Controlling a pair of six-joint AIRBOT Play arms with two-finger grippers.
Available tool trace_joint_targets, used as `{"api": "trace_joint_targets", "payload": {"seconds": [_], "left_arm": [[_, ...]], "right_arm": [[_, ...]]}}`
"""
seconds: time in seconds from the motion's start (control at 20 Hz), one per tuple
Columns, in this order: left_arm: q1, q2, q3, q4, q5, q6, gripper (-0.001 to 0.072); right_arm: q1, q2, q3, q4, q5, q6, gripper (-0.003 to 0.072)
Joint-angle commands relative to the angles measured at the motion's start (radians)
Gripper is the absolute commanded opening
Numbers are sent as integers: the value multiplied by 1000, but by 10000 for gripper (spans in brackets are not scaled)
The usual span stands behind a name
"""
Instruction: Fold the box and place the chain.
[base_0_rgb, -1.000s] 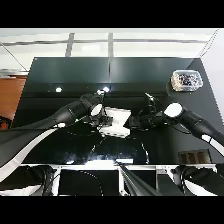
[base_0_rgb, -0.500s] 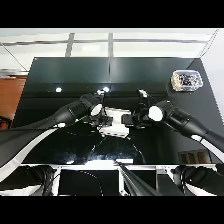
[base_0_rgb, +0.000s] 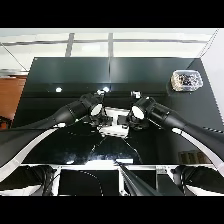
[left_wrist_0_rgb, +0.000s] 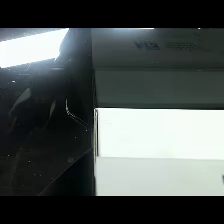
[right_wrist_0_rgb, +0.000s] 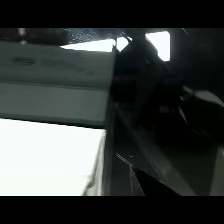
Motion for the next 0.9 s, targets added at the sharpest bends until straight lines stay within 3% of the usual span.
{"api": "trace_joint_targets", "payload": {"seconds": [0.0, 0.1, 0.8, 0.85], "left_arm": [[1, 0, 0, 0, -1, 0, 29], [1, 0, 0, 0, -1, 0, 29], [1, 0, 0, 0, -1, 0, 29], [1, 0, 0, 0, -1, 0, 29]], "right_arm": [[6, -28, 20, 0, 48, 51, 302], [6, -28, 21, -1, 46, 66, 273], [29, -90, 54, 20, 46, 95, 269], [30, -92, 54, 25, 45, 94, 168]]}}
